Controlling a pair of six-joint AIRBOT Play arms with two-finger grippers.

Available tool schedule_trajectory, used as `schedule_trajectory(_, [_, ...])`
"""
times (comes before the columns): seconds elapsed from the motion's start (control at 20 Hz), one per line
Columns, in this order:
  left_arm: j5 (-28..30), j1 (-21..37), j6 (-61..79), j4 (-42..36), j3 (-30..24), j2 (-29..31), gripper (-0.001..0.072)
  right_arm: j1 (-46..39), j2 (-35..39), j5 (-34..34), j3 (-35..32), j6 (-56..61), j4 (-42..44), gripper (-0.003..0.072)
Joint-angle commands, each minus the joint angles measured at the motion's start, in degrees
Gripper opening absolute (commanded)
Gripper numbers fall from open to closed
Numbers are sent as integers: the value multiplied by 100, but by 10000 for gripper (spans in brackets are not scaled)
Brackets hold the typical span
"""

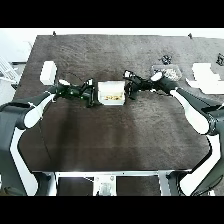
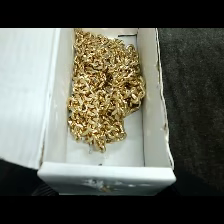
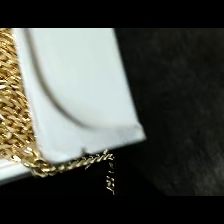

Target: Fold the box and place the chain.

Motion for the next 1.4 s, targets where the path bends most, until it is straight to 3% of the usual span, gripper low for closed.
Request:
schedule_trajectory(0.0, [-2,2,0,2,2,-4,307,-39,136,-37,9,732,-420,6])
schedule_trajectory(0.45, [-2,2,0,2,2,-4,307,-35,1123,52,7,2573,-957,4])
schedule_trajectory(0.65, [-2,2,0,2,2,-4,307,48,1784,623,7,3770,-1377,3])
schedule_trajectory(0.85, [-2,2,0,2,2,-4,308,404,2439,782,4,4542,-1753,3])
schedule_trajectory(1.35, [-2,2,0,2,2,-4,307,1217,2811,446,24,4616,-1751,4])
